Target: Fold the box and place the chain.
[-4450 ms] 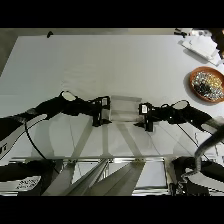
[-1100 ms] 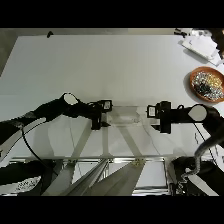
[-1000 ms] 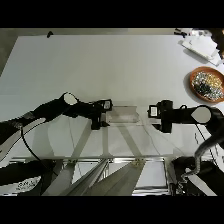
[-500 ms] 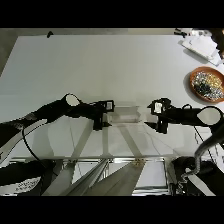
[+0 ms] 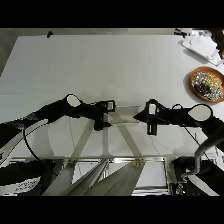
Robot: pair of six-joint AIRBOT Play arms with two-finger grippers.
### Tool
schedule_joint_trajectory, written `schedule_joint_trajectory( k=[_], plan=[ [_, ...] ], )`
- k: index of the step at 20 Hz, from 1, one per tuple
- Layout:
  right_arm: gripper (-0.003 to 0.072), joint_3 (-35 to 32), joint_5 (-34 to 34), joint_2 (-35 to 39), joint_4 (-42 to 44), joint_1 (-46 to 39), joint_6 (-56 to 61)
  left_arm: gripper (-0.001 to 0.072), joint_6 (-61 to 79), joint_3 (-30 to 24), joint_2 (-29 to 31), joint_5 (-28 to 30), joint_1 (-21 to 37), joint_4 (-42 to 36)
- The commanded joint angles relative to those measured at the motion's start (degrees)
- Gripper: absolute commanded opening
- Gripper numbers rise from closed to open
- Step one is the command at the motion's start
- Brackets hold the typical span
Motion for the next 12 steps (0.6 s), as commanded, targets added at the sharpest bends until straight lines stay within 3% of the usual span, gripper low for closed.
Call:
schedule_joint_trajectory(
  k=[1,5,9,12],
  plan=[
    [0.0008,0.1,-13.2,-4.2,9.8,4.8,-2.8,0.0333,-0.1,0.0,0.0,0.0,0.0,0.2],
    [0.0008,0.1,-22.7,-6.9,19.0,5.1,-2.8,0.0333,-0.1,0.0,0.0,0.1,0.0,0.2],
    [0.0008,0.1,-25.0,-12.5,24.4,5.1,-2.1,0.0331,-0.8,0.0,0.0,0.0,0.0,0.2],
    [0.0009,0.1,-23.2,-13.0,25.4,5.1,-4.8,0.0274,-4.2,0.0,0.3,0.5,0.2,0.7]
  ],
)
